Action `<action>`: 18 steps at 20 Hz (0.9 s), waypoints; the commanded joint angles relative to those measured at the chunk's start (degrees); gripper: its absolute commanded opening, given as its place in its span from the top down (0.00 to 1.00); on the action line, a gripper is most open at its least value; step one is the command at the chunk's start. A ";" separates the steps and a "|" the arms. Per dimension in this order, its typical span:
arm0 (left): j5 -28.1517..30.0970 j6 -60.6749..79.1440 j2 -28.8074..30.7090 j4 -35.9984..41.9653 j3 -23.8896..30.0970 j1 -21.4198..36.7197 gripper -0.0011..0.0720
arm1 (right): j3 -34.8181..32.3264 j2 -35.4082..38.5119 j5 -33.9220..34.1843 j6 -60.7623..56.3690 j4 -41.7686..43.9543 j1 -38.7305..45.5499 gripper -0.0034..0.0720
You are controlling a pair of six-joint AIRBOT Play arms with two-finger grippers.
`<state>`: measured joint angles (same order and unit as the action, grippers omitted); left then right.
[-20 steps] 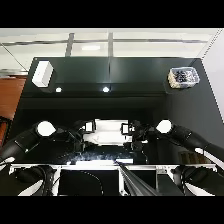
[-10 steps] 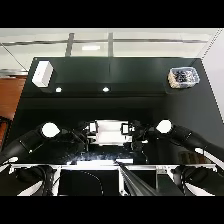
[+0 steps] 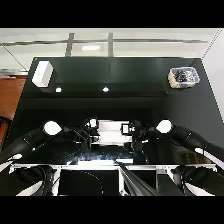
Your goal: Fold the box and place the chain.
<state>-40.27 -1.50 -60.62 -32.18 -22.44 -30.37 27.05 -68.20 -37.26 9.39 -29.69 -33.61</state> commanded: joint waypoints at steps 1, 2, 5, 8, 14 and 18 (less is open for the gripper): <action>-0.35 1.75 -0.46 2.71 -0.07 -0.02 0.68 | 0.00 -0.04 0.04 -0.07 0.09 0.02 0.25; -0.81 1.75 -0.48 2.71 -0.07 -0.04 0.68 | 0.00 -0.04 0.04 -0.07 0.09 0.02 0.24; -0.55 1.75 -0.48 2.71 -0.07 -0.02 0.65 | 0.00 -0.04 0.04 -0.07 0.09 0.02 0.24; -0.22 1.75 -0.46 2.05 -0.07 -0.02 0.57 | 0.00 -0.04 0.04 -0.07 0.09 0.02 0.24; 0.55 -4.24 0.59 -1.44 -0.37 1.79 0.68 | 0.00 -0.04 0.07 -0.09 0.09 0.02 0.24; -10.38 -17.09 7.91 -11.52 -1.38 11.78 0.95 | 0.00 -0.04 0.09 -0.09 0.09 0.02 0.24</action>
